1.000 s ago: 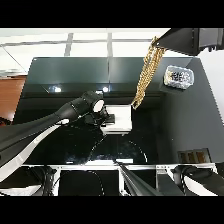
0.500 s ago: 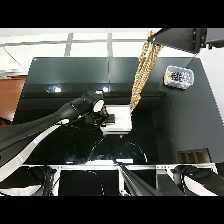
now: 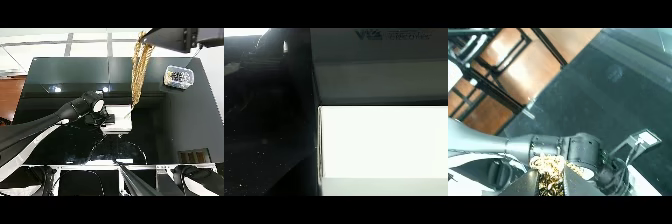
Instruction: Fold the box and place the chain.
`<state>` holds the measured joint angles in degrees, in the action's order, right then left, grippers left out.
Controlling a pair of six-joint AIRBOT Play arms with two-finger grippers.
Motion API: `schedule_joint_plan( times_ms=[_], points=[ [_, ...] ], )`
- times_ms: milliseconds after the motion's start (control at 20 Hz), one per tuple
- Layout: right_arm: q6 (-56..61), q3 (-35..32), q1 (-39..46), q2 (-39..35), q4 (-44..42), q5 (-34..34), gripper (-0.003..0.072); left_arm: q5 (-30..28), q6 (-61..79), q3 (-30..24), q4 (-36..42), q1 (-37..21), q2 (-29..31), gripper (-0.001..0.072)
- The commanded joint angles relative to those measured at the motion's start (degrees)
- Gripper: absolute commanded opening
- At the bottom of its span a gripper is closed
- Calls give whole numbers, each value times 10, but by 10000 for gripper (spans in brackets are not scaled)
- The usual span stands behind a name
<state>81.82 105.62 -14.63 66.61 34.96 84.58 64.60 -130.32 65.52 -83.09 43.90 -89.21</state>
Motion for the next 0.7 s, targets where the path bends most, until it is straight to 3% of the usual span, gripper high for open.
schedule_joint_plan(
  times_ms=[0, 200, 350, 650],
  points=[
    [2, -9, -27, 10, 50, 16, 10, 0, 0, 0, 0, 0, 0, 27],
    [2, -88, -49, 9, 83, 42, 10, 0, 0, 0, 0, 0, 0, 27],
    [0, -183, -60, 9, 107, 26, 10, 0, 0, 0, 0, 0, 0, 28],
    [0, -371, -77, 9, 78, -126, 10, 0, 0, 0, 0, 0, -1, 28]
  ],
)
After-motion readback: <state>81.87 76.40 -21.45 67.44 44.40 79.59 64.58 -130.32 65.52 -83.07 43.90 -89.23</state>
